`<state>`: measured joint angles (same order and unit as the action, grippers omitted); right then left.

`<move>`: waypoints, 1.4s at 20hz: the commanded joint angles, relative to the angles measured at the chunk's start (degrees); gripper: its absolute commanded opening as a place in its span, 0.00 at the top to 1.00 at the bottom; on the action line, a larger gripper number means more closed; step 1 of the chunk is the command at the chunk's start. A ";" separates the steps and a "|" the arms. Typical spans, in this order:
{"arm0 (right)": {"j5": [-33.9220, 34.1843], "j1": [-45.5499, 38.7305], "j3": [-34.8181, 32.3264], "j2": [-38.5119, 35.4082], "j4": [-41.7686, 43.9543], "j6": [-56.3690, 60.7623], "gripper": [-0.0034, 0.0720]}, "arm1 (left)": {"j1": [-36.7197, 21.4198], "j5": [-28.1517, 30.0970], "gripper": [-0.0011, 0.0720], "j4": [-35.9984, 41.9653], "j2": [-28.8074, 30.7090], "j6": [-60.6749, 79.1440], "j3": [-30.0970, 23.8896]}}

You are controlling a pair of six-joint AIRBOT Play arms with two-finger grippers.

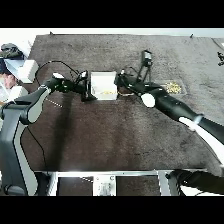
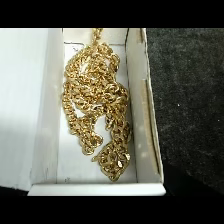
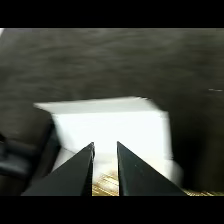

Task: Fold the box and place the chain.

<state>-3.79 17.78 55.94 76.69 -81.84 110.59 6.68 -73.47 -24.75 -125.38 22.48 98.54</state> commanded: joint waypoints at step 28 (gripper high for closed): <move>3.17 -15.23 0.31 12.52 11.06 6.01 0.97 | 0.00 0.02 0.68 -0.04 0.02 0.02 0.02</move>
<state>-0.43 -0.49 55.33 92.27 -68.95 116.92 6.68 -73.45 -24.77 -125.38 22.50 98.54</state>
